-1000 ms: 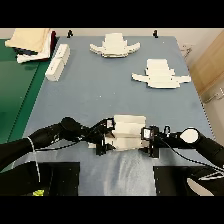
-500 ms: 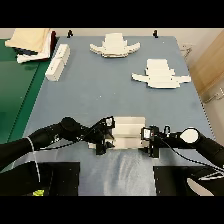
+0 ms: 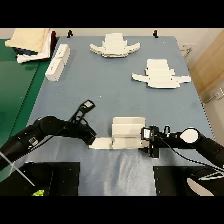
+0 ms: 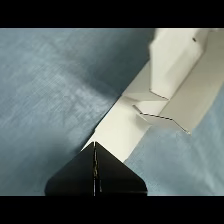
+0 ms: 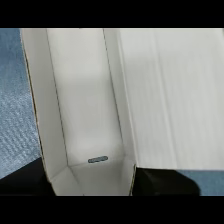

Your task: Fold the box.

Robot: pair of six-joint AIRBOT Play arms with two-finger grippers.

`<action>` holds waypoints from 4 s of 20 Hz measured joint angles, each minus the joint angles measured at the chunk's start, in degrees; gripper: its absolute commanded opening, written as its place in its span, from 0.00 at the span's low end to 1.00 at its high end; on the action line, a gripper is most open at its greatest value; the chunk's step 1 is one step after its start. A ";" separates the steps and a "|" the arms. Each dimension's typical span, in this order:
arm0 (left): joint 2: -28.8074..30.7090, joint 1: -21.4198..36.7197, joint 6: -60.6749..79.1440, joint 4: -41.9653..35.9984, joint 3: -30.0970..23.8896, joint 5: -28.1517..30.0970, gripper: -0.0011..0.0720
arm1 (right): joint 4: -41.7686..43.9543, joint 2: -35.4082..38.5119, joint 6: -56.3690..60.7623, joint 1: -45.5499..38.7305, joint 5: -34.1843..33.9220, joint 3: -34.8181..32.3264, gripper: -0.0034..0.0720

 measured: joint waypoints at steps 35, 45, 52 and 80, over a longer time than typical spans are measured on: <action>-1.84 -11.69 -33.86 -17.66 -3.87 13.05 0.93 | -0.02 -0.02 0.00 0.00 0.02 0.00 0.72; -5.73 -17.03 -35.28 -18.93 -0.39 14.49 0.85 | 0.00 -0.02 0.00 0.00 0.02 0.00 0.72; -15.17 -24.72 -59.12 2.95 10.58 7.93 0.84 | -0.02 0.00 0.00 0.00 0.02 0.00 0.72; -38.03 -39.52 -99.82 41.44 36.50 -20.37 0.16 | 0.02 -0.02 0.00 0.04 0.00 0.00 0.72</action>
